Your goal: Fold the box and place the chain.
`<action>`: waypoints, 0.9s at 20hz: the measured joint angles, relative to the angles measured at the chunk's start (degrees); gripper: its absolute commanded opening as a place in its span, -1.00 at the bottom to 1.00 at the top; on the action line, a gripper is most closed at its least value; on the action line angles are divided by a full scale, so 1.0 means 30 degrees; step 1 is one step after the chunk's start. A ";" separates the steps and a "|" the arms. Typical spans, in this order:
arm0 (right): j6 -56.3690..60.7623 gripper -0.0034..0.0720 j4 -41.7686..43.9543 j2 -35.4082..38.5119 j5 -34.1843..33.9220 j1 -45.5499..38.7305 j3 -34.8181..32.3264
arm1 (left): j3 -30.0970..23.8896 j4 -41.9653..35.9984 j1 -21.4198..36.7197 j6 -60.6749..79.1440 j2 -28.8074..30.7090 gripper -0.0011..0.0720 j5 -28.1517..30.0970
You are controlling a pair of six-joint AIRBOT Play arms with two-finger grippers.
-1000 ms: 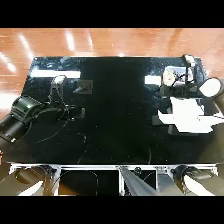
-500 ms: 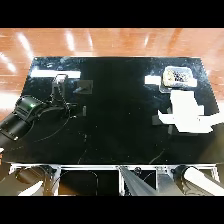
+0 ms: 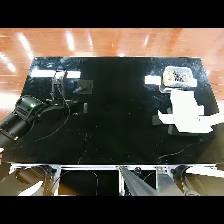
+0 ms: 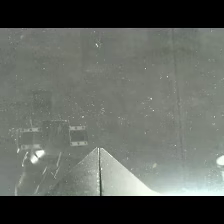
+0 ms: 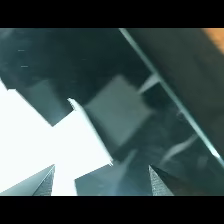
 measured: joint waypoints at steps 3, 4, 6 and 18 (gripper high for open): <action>-0.0750 0.99 0.0962 -0.1683 0.1071 0.0080 0.1115 | 0.0000 -0.0007 0.0000 0.0000 0.0000 -0.91 -0.0022; -0.0969 0.99 0.1144 -0.2157 0.1392 0.0211 0.1348 | 0.0000 -0.0007 0.0000 0.0007 0.0000 -0.91 -0.0044; -0.1253 0.99 0.1086 -0.3126 0.2091 0.0583 0.1676 | 0.0000 -0.0007 0.0000 0.0000 0.0000 -0.91 -0.0051; -0.1945 -0.83 -0.0240 -0.5166 0.3359 0.2739 0.2033 | 0.0007 -0.0080 0.0000 0.0000 0.0000 -0.91 -0.0066</action>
